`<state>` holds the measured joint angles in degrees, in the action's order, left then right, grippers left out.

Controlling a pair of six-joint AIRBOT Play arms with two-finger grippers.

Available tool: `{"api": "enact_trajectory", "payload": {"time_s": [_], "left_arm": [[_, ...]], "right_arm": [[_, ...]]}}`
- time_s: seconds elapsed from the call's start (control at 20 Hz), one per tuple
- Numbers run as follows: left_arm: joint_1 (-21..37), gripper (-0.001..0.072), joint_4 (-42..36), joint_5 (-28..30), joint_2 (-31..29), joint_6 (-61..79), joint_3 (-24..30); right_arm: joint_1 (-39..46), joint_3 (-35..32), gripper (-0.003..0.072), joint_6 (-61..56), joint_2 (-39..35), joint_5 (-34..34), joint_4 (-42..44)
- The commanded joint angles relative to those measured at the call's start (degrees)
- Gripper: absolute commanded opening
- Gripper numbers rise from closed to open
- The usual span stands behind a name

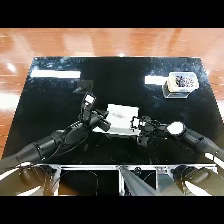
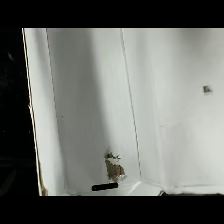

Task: Fold the box and place the chain.

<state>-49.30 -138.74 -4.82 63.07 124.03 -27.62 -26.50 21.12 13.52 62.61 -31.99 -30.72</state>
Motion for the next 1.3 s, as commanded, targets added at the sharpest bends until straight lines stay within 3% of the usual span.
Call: {"api": "enact_trajectory", "payload": {"time_s": [0.0, 0.4, 0.6, 0.8, 1.05, 1.2, 1.25], "left_arm": [[0.0, 0.0021, 0.0, 0.3, 3.3, 0.0, -1.6], [0.0, 0.0021, 0.0, 7.5, 4.0, -1.5, -1.7], [0.1, 0.0020, 0.2, 7.8, 3.8, -2.4, -1.7], [1.6, 0.0021, 6.1, 10.0, -1.8, -2.3, -2.1], [13.1, 0.0022, 16.1, 28.8, -14.7, -2.3, -2.1], [21.6, 0.0024, 21.6, 41.9, -17.0, 5.0, -2.1], [21.6, 0.0174, 22.6, 47.3, -16.0, 15.9, -2.1]], "right_arm": [[-0.1, 0.0, 0.0619, 0.0, 0.0, -0.1, 0.0], [-0.1, 0.0, 0.0620, 0.0, 0.0, -0.1, 0.0], [-0.1, 0.0, 0.0620, 0.0, 0.0, -0.1, 0.0], [-0.1, 0.0, 0.0620, 0.0, 0.0, -0.1, 0.0], [-0.1, 0.0, 0.0620, 0.0, 0.0, -0.1, 0.0], [-0.1, 0.0, 0.0620, 0.0, 0.0, -0.1, 0.0], [-0.1, 0.0, 0.0620, 0.0, 0.0, -0.1, 0.0]]}}
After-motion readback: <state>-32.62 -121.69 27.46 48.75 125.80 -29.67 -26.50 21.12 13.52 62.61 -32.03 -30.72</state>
